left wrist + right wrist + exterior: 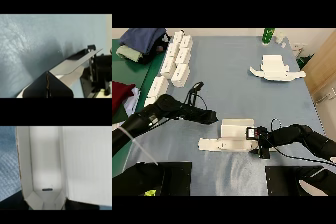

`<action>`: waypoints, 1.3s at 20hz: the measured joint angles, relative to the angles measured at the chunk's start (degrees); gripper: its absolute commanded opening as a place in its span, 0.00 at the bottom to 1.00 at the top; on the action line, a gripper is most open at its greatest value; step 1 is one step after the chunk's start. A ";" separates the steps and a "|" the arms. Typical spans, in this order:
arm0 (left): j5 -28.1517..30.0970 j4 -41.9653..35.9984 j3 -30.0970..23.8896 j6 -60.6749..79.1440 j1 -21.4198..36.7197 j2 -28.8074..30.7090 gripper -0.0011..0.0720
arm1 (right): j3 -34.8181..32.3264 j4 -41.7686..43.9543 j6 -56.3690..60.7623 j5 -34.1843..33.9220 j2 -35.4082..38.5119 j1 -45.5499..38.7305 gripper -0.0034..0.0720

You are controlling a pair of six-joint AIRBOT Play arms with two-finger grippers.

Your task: Fold the box.

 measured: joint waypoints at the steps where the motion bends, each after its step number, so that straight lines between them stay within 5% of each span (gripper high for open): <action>1: -2.84 2.60 0.02 0.13 0.81 3.02 0.03 | 0.00 0.00 0.00 0.00 0.00 0.00 0.76; 5: -11.39 9.11 0.04 7.26 2.14 14.38 0.04 | 0.00 0.00 0.02 -0.02 0.00 0.00 0.76; 6: -12.90 9.94 0.04 11.23 2.05 16.76 0.34 | 0.00 0.02 0.00 0.00 0.00 0.00 0.76; 7: -13.75 10.54 0.04 14.58 1.81 18.49 0.87 | 0.00 0.00 0.02 0.00 0.00 0.00 0.76; 8: -14.10 11.06 0.04 17.70 1.57 19.89 0.95 | 0.00 0.02 0.02 -0.02 0.00 0.00 0.76; 15: -13.49 13.62 -0.55 35.74 0.66 20.09 0.96 | 0.00 0.04 0.02 -0.02 -0.02 0.00 0.76; 26: -3.06 4.72 -13.31 64.43 -3.32 10.71 0.95 | 0.00 0.04 0.04 -0.02 -0.02 0.00 0.76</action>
